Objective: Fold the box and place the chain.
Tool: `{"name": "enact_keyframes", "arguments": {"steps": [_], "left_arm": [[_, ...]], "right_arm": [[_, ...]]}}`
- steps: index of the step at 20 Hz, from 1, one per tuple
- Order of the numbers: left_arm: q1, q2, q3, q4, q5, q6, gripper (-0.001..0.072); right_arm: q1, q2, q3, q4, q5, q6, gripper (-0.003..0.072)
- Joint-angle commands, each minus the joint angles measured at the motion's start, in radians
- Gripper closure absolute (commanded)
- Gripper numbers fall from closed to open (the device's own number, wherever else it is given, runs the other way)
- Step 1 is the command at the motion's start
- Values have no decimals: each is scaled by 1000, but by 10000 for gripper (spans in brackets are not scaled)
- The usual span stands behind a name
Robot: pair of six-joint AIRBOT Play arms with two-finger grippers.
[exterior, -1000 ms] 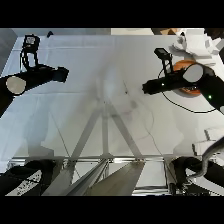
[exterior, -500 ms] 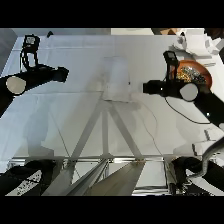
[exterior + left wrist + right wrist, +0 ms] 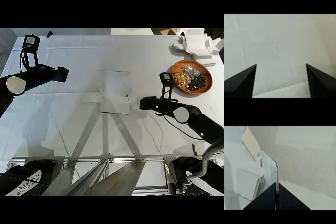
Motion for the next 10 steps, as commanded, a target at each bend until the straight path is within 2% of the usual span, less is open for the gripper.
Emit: {"name": "enact_keyframes", "arguments": {"steps": [1, 10], "left_arm": [[0, 0, 1, 0, 0, 0, 14], [0, 0, 1, 0, 0, 0, 14]], "right_arm": [[27, 3, -14, 7, -49, 2, 681], [27, -5, -16, -22, -15, 2, 677]]}}
